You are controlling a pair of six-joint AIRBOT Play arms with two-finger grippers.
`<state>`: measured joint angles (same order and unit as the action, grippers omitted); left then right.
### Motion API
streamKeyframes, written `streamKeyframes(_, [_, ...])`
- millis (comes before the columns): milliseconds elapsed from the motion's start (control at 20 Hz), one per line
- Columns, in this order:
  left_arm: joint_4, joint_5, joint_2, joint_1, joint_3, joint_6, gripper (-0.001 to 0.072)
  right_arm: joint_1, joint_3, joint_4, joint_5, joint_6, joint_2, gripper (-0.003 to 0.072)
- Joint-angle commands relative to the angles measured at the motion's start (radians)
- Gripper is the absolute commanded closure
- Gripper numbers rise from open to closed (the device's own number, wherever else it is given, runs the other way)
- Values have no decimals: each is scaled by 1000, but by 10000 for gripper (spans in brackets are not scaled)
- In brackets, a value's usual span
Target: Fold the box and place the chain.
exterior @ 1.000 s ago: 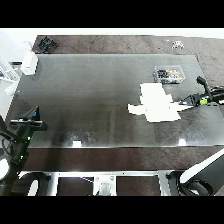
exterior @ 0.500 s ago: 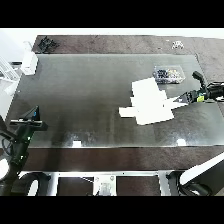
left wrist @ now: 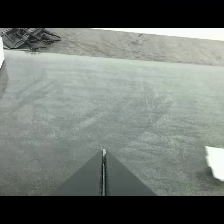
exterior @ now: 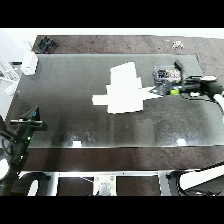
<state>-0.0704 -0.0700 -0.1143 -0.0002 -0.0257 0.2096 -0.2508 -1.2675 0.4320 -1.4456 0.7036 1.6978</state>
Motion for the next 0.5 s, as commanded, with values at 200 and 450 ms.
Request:
streamKeyframes(200, [0,0,0,-1,0,0,685,196,3,-47,297,70,72,681])
streamKeyframes(450, [0,4,0,-1,0,0,685,195,-40,7,314,121,127,681])
